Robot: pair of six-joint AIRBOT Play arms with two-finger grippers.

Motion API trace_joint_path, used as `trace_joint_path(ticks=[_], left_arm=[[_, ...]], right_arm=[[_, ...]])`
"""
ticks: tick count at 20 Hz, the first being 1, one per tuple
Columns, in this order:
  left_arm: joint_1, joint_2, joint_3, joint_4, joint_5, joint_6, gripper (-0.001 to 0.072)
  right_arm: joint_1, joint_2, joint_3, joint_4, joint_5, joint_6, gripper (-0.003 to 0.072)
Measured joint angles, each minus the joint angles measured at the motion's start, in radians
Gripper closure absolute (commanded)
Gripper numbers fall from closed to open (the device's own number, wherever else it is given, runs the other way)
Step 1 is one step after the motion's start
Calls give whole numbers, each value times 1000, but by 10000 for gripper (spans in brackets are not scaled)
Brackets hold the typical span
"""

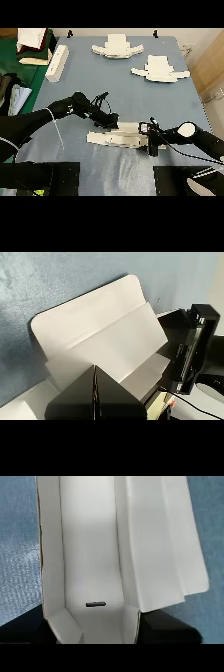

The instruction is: Fold the box.

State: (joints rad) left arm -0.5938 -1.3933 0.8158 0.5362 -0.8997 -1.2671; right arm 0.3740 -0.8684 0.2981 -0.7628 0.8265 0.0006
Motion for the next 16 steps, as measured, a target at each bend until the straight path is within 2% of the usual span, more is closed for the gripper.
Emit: trace_joint_path(ticks=[4,7,13,14,15,16], left_arm=[[-2,-3,2,2,-15,27,696],[4,63,6,25,-28,89,697],[121,396,-56,190,-70,242,693],[139,454,-78,212,-88,320,658],[149,507,-101,232,-108,402,233],[153,550,-123,250,-118,477,42]], right_arm=[[0,0,0,-1,1,-1,83],[0,0,0,0,7,-3,83],[0,0,0,0,3,-2,83],[0,0,0,0,3,-2,83],[0,0,0,0,3,-2,83],[0,0,0,0,3,-2,83]])
